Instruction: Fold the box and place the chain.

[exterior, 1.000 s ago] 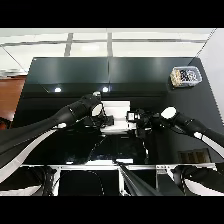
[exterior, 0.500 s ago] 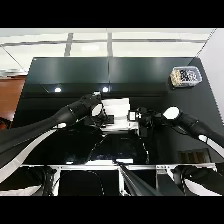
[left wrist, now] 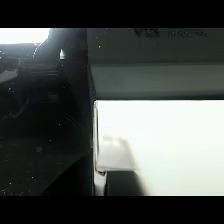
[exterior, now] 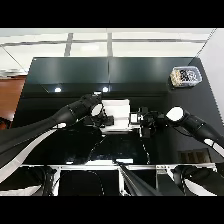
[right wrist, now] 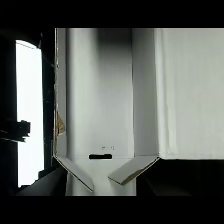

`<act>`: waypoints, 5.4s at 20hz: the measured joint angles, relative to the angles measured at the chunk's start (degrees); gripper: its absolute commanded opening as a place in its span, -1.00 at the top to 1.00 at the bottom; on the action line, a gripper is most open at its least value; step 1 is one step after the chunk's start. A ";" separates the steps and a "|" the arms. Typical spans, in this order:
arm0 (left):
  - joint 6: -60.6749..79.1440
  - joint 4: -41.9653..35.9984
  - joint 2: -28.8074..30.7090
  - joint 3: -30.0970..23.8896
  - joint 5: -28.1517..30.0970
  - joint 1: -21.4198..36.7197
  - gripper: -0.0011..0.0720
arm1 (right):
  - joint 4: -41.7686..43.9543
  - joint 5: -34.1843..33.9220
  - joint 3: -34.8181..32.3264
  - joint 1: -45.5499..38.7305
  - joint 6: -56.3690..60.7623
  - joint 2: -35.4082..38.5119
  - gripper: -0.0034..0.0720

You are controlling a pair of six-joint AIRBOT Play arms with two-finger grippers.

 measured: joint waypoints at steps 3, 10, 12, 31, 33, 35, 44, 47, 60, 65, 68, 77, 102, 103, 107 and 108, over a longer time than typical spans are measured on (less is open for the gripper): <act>0.02 0.00 0.00 0.00 0.02 0.00 0.89 | -0.33 0.04 0.00 0.00 0.20 0.13 0.29; 0.13 0.00 0.00 0.00 0.07 0.00 0.89 | 5.68 -0.24 0.00 0.57 0.15 -1.22 0.29; 0.13 0.00 0.00 0.00 0.02 0.00 0.89 | 8.26 -0.59 0.00 0.96 0.17 -2.56 0.29; 0.17 -0.22 0.00 0.00 0.31 0.00 0.89 | 15.39 -0.04 0.02 1.42 0.04 -6.12 -0.42; 0.11 -0.20 0.00 0.00 0.28 0.00 0.89 | 15.41 -0.11 0.02 1.42 0.24 -6.12 0.42; 0.02 -0.20 0.00 0.00 0.28 0.00 0.89 | 15.39 0.26 0.02 1.44 0.44 -6.12 0.44; 0.04 -0.17 0.00 0.00 0.37 0.00 0.89 | 13.53 0.57 0.11 -0.15 9.66 -3.23 0.84; 0.04 -0.07 0.00 0.00 0.48 0.00 0.89 | 6.60 1.27 1.07 -5.60 25.40 2.03 0.84; 0.13 -0.04 0.00 0.00 0.28 0.00 0.89 | 2.19 19.15 0.33 -29.90 68.57 -9.27 0.84; 0.11 -0.07 0.00 0.00 0.09 0.00 0.89 | 10.01 23.85 1.27 -23.82 61.68 -13.86 0.84; 0.09 -0.07 0.00 0.00 0.09 0.00 0.89 | 11.58 25.94 3.58 -22.01 59.43 -14.62 -0.31; 0.11 -0.07 0.00 0.00 0.20 0.00 0.89 | 15.13 32.92 7.52 -19.91 57.96 -14.99 -0.31; 0.11 -0.07 -0.02 0.00 0.26 0.00 0.89 | -17.49 17.05 19.76 5.51 100.52 -14.99 -0.24; 0.11 -0.07 -0.02 0.00 0.26 0.00 0.89 | -19.76 16.57 19.96 6.60 102.77 -14.99 -0.24; 0.11 -0.07 -0.02 0.00 0.26 0.00 0.89 | -27.19 15.34 21.66 9.46 110.03 -14.99 -0.24; 0.11 -0.07 -0.02 0.00 0.26 0.00 0.89 | -28.57 15.32 22.23 9.92 111.65 -14.99 -0.15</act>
